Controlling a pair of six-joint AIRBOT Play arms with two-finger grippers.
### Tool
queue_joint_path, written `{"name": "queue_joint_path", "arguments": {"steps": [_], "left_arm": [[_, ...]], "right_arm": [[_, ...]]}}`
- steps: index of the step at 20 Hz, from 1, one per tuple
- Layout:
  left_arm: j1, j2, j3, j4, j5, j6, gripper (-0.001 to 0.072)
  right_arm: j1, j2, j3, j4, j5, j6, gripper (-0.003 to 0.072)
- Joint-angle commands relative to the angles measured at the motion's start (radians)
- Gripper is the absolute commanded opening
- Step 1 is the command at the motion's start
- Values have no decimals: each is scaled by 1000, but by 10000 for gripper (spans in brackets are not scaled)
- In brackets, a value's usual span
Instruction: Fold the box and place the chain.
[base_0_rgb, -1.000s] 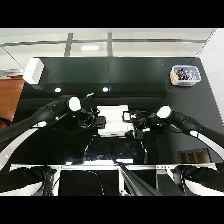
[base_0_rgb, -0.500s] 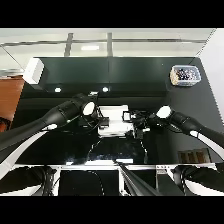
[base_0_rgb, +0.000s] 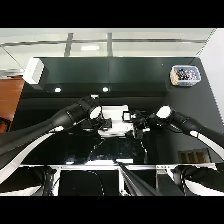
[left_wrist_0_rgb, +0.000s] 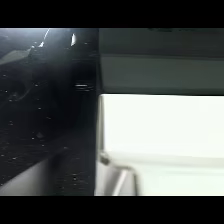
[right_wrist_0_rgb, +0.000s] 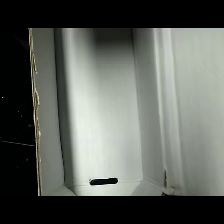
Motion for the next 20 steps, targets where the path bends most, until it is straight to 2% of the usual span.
{"name": "queue_joint_path", "arguments": {"steps": [1, 2, 3, 4, 8, 9, 11, 12, 16, 17, 20], "left_arm": [[-4, -5, 18, 14, 0, -18, 282], [-4, -6, 18, 14, 0, -19, 269], [-5, -8, 18, 11, 0, -19, 128], [-6, -10, 18, 10, 2, -19, 36], [-8, -17, 18, -4, 6, -18, 26], [-8, -17, 18, -9, 15, -18, 71], [-8, -17, 18, -8, 21, -18, 452], [-8, -17, 18, -7, 21, -18, 486], [-8, -18, 17, -1, 23, -18, 477], [-8, -20, 17, -1, 22, -18, 319], [-8, -22, 18, -8, 26, -7, 26]], "right_arm": [[1, 0, -1, 0, 0, 0, 171], [1, 0, 0, 0, 0, 0, 170], [1, 0, 0, 0, 0, 0, 170], [1, 0, 0, 0, 0, 0, 170], [1, 0, -1, 0, 0, 0, 170], [1, 0, 0, 0, 0, 0, 170], [1, 0, -1, 0, 0, 0, 171], [1, 0, -1, 0, 0, 0, 170], [1, 0, -1, 0, 0, 0, 170], [1, 0, -1, 0, 0, 0, 170], [1, 0, -1, 0, 0, 0, 171]]}}
